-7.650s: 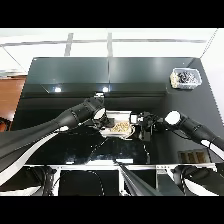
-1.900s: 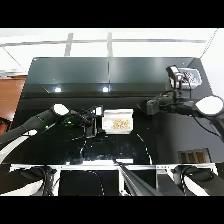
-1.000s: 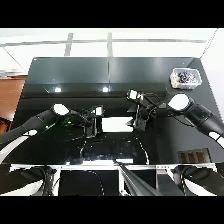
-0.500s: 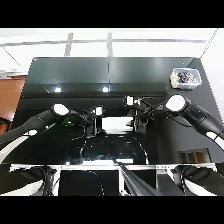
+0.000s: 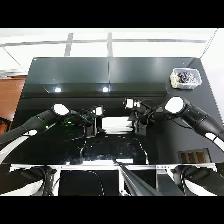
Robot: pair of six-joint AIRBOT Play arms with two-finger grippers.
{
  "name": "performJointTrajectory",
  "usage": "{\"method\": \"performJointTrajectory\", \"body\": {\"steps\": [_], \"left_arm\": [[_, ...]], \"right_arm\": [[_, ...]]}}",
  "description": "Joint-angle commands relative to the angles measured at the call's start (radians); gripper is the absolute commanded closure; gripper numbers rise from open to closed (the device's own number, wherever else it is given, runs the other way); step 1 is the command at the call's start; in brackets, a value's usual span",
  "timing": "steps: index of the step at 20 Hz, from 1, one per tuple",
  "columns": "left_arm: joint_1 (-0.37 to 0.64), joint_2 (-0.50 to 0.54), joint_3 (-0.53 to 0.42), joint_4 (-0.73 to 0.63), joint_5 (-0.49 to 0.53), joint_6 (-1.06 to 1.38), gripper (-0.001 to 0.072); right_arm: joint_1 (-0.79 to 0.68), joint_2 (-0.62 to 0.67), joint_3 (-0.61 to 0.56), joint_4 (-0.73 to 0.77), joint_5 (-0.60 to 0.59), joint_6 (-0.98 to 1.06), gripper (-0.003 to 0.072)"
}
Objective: Fold the box and place the chain.
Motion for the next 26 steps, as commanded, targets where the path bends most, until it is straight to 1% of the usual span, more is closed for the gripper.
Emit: {"method": "performJointTrajectory", "body": {"steps": [1,7,8,11,13,15,16,18,19,20,22,23,26], "left_arm": [[-0.001,0.000,0.001,0.000,-0.001,0.000,0.0315],[-0.001,0.000,0.001,0.000,-0.001,0.000,0.0315],[-0.001,0.000,0.001,0.000,-0.001,0.000,0.0315],[-0.001,0.000,0.001,0.000,-0.001,0.000,0.0314],[-0.001,0.000,0.001,0.000,-0.001,0.000,0.0315],[-0.001,0.000,0.001,0.000,-0.001,0.000,0.0315],[-0.001,0.000,0.001,0.000,-0.001,0.000,0.0315],[-0.001,0.000,0.001,0.000,-0.001,0.000,0.0315],[-0.001,0.000,0.001,0.000,-0.001,0.000,0.0315],[-0.001,0.000,0.001,0.000,-0.001,0.000,0.0315],[-0.001,0.000,0.001,0.000,-0.002,0.000,0.0315],[-0.001,0.000,0.001,0.000,-0.001,0.000,0.0314],[-0.001,0.000,0.001,0.000,-0.002,0.000,0.0313]], "right_arm": [[0.000,0.001,-0.011,0.006,-0.009,0.004,0.0410],[0.000,0.001,-0.021,0.003,-0.021,0.008,0.0410],[0.000,0.001,-0.030,0.006,-0.040,0.017,0.0410],[0.000,0.003,-0.031,0.003,-0.044,0.056,0.0411],[-0.011,0.011,-0.017,0.004,-0.040,0.149,0.0411],[-0.021,0.029,0.005,0.044,-0.005,0.299,0.0411],[-0.022,0.032,0.007,0.106,0.025,0.370,0.0412],[-0.013,0.031,0.004,0.223,0.032,0.495,0.0421],[-0.003,0.029,0.004,0.269,0.013,0.536,0.0568],[0.006,0.023,0.004,0.302,-0.019,0.576,0.0673],[0.017,-0.008,0.004,0.314,-0.085,0.666,0.0669],[0.017,-0.031,0.004,0.315,-0.098,0.693,0.0669],[0.017,-0.123,0.004,0.311,-0.092,0.729,0.0669]]}}
